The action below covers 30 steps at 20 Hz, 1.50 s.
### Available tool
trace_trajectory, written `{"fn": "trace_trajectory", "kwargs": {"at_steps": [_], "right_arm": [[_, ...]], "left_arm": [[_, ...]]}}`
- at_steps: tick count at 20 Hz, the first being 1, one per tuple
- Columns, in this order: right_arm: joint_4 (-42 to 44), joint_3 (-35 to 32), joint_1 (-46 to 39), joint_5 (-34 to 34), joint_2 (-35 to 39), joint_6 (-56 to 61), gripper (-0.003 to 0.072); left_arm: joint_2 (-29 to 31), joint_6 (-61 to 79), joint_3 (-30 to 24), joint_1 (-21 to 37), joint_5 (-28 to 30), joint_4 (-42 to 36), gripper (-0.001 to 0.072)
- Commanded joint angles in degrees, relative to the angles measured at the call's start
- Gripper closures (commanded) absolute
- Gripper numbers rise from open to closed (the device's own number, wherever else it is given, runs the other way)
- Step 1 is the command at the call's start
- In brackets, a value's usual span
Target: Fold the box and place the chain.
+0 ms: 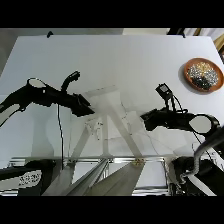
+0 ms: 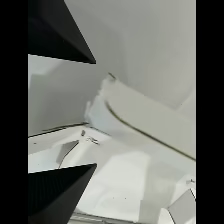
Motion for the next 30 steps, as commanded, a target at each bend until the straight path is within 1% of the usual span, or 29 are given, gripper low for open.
{"fn": "trace_trajectory", "kwargs": {"at_steps": [1,4,5,11,12,13,14,15,16,17,18,19,20,21,22,23,24,27,30], "right_arm": [[0.0,0.0,0.1,0.0,0.0,0.0,0.0666],[0.0,0.0,0.1,0.0,0.0,0.0,0.0666],[0.0,0.0,0.1,0.0,0.0,0.0,0.0666],[0.0,0.0,0.1,0.0,0.0,0.0,0.0666],[0.1,0.0,0.1,0.0,0.0,0.0,0.0666],[0.3,0.0,0.1,0.0,0.0,0.0,0.0666],[0.4,0.0,0.1,0.0,0.0,0.0,0.0666],[0.5,0.0,0.1,0.0,0.0,0.0,0.0666],[0.5,0.0,0.1,0.0,0.0,0.1,0.0666],[0.5,0.0,0.1,0.0,0.0,0.5,0.0666],[0.5,0.0,0.1,0.0,0.0,0.9,0.0665],[0.5,0.0,0.1,-0.1,0.0,1.1,0.0664],[0.5,0.0,0.1,-0.1,0.0,1.1,0.0653],[0.7,0.0,0.1,-0.1,0.1,1.4,0.0575],[1.1,0.0,0.1,0.0,0.1,1.5,0.0461],[1.9,0.0,0.1,0.0,0.2,1.5,0.0367],[3.0,0.1,0.1,0.1,0.3,1.6,0.0315],[3.8,0.9,0.1,1.5,1.7,3.1,0.0312],[3.6,3.7,0.1,6.5,4.2,3.1,0.0313]], "left_arm": [[-1.5,3.3,-0.1,-2.9,2.5,-2.7,0.0037],[-3.5,5.7,-0.1,-3.1,1.7,-8.3,0.0038],[-4.2,6.1,-0.1,-3.1,0.9,-9.1,0.0078],[-7.3,6.2,-0.1,-3.2,-3.8,-8.8,0.0088],[-7.6,6.2,-0.1,-3.1,-3.8,-8.8,0.0113],[-7.9,6.4,-0.1,-3.2,-3.8,-8.9,0.018],[-8.0,7.1,-0.1,-3.2,-3.8,-9.1,0.0224],[-8.0,7.3,-0.1,-3.1,-3.8,-9.4,0.0287],[-8.0,7.5,-0.1,-3.2,-3.8,-9.4,0.0388],[-8.0,7.6,-0.1,-3.3,-3.8,-9.4,0.0524],[-8.0,8.0,-0.1,-3.5,-3.8,-8.8,0.0626],[-8.0,9.2,-0.1,-3.9,-3.8,-8.3,0.0704],[-8.0,10.4,-0.1,-4.5,-3.7,-8.3,0.0702],[-7.9,11.5,-0.1,-5.0,-3.7,-8.5,0.0703],[-7.7,13.7,-0.1,-5.4,-3.7,-8.7,0.0703],[-7.1,15.3,-0.1,-5.7,-3.8,-8.7,0.0703],[-6.0,15.8,-0.1,-6.0,-3.7,-8.7,0.0703],[-0.8,17.0,-0.1,-6.1,-3.8,-8.4,0.0703],[5.8,21.2,0.0,-7.1,-3.7,-2.8,0.0702]]}}
